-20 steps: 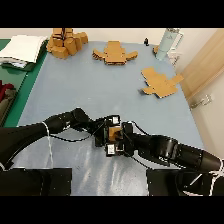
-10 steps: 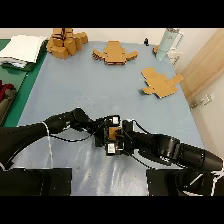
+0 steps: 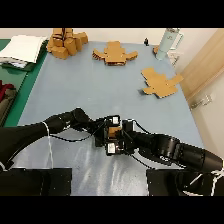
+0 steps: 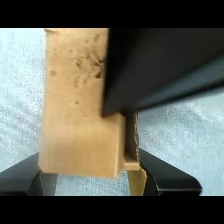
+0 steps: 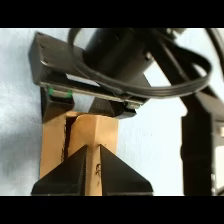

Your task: Fold the box.

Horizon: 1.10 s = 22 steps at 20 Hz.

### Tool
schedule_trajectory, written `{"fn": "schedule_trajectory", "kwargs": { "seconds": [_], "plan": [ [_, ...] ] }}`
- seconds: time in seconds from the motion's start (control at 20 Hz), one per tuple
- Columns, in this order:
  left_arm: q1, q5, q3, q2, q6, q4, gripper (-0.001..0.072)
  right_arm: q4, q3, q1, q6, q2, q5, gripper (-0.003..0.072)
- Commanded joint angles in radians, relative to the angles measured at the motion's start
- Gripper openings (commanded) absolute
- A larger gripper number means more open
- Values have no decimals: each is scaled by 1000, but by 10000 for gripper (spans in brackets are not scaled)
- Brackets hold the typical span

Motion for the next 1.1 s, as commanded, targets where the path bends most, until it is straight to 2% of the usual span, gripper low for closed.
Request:
{"fn": "schedule_trajectory", "kwargs": {
  "seconds": [0.0, 0.1, 0.2, 0.8, 0.95, 1.05],
  "plan": [
    [0, 1, 0, 0, 0, 0, 513, 21, 1, 1, 0, 0, -1, 122],
    [0, 1, 0, 0, 0, 0, 512, 34, 0, 1, 0, 0, -8, 121],
    [0, 1, 0, 0, 0, 0, 513, 45, 0, 1, -1, 0, -19, 71],
    [0, 1, 0, 0, 0, 0, 513, 140, -2, 1, -31, -2, -44, 75],
    [0, 1, 0, 0, 0, 0, 513, 141, -1, 1, -30, 2, -42, 242],
    [0, 1, 0, 0, 0, 0, 513, 139, 0, 1, -30, 19, -37, 242]
  ]
}}
